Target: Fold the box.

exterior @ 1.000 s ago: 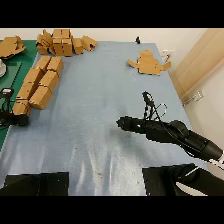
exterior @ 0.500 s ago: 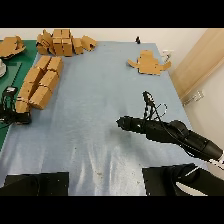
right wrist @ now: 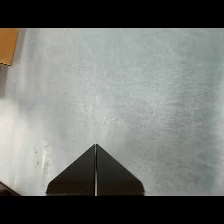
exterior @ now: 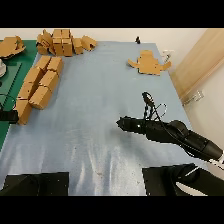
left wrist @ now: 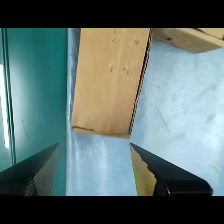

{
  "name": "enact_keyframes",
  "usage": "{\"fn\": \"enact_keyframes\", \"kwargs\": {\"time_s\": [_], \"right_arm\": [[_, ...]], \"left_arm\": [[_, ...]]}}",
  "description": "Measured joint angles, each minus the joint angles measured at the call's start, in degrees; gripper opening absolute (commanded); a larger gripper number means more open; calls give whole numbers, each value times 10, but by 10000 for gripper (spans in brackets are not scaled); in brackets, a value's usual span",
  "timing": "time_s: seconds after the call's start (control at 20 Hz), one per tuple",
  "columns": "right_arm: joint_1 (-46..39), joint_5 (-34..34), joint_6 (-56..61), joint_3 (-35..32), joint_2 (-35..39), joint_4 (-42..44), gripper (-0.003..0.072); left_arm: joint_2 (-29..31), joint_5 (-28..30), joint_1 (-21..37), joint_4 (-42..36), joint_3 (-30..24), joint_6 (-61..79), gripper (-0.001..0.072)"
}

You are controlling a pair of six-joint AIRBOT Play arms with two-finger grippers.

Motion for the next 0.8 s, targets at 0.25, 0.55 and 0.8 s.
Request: {"fn": "enact_keyframes", "kwargs": {"time_s": [0.25,0.55,0.8], "right_arm": [[0,-26,-6,3,0,0,3],[-7,-84,-41,80,-43,-14,3],[-23,-169,-53,211,-139,-71,3]], "left_arm": [[78,-46,-19,-33,2,-2,417],[121,-76,-158,-128,3,3,9],[63,-105,-331,-162,33,-42,9]]}}
